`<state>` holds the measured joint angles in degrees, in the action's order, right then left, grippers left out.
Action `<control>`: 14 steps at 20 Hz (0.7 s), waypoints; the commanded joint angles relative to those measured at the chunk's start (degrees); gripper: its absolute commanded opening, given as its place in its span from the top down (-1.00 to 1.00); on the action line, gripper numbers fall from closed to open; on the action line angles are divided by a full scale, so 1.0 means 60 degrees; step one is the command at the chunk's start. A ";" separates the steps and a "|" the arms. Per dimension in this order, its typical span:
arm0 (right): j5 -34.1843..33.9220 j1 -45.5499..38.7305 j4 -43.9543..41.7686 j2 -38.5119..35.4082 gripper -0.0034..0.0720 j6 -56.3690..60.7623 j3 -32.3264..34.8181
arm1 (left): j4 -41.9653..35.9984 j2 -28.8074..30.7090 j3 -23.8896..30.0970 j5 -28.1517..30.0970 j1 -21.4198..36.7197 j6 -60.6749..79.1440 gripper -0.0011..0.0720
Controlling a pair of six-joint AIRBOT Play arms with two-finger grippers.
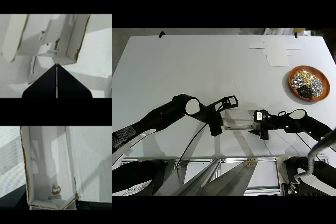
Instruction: Fold the box and place the chain.
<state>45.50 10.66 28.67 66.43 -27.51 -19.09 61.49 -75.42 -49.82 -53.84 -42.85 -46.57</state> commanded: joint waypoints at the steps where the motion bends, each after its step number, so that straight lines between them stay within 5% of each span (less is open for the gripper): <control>1: 0.0004 0.0000 -0.0004 0.0000 -0.26 0.0004 0.0000 | 0.0379 -0.0018 0.0229 -0.0353 0.0372 0.0062 0.96; 6: 0.0004 0.0000 -0.0004 0.0000 -0.26 0.0004 0.0000 | 0.0353 -0.0018 0.0605 -0.0004 0.0492 0.2466 0.93; 8: 0.0004 0.0000 -0.0004 0.0000 -0.26 0.0004 0.0000 | 0.0328 -0.0022 0.0627 0.0364 0.0488 0.3198 0.68; 10: 0.0004 0.0000 -0.0004 0.0000 -0.26 0.0004 0.0000 | 0.0171 -0.0022 0.0627 0.0973 0.0488 0.3628 0.17; 14: 0.0004 0.0000 -0.0004 0.0000 -0.26 0.0000 0.0000 | -0.0033 -0.0047 0.0627 0.1479 0.0455 0.4754 0.15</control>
<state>45.50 10.66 28.67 66.43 -27.51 -19.09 62.11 -75.59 -46.13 -47.66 -40.03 -24.34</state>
